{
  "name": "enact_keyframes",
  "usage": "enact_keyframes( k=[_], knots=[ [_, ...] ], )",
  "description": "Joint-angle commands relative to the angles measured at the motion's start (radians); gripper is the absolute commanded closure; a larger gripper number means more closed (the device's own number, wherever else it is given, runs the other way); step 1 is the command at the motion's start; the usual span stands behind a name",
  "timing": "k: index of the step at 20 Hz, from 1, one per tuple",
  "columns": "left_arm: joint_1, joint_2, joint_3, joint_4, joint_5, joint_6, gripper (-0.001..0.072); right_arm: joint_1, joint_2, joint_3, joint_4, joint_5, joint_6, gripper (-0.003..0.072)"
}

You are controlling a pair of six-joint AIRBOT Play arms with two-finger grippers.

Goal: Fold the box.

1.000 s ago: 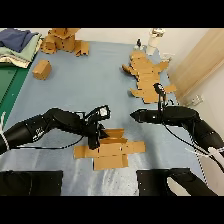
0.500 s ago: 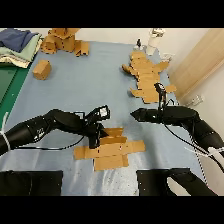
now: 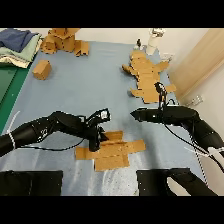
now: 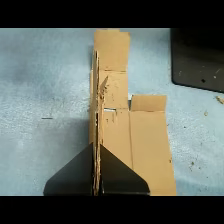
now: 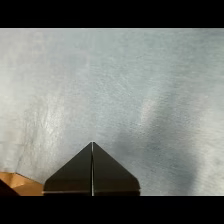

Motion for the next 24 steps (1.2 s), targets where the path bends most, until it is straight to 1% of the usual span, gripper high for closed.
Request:
enact_keyframes(
  k=[1, 13, 18, 24],
  knots=[
    [0.000, -0.002, -0.018, -0.010, 0.015, 0.000, 0.0695, 0.000, 0.000, 0.001, 0.000, -0.002, 0.000, 0.0684],
    [0.003, 0.003, -0.004, -0.005, 0.034, 0.000, 0.0695, 0.000, 0.000, 0.001, -0.009, -0.031, 0.000, 0.0684],
    [0.005, 0.007, 0.012, 0.033, 0.047, 0.001, 0.0695, 0.000, 0.000, 0.001, -0.026, -0.048, 0.000, 0.0684],
    [0.005, 0.007, 0.015, 0.055, 0.048, 0.001, 0.0695, 0.000, 0.000, 0.001, -0.066, -0.101, 0.000, 0.0683]
  ],
)
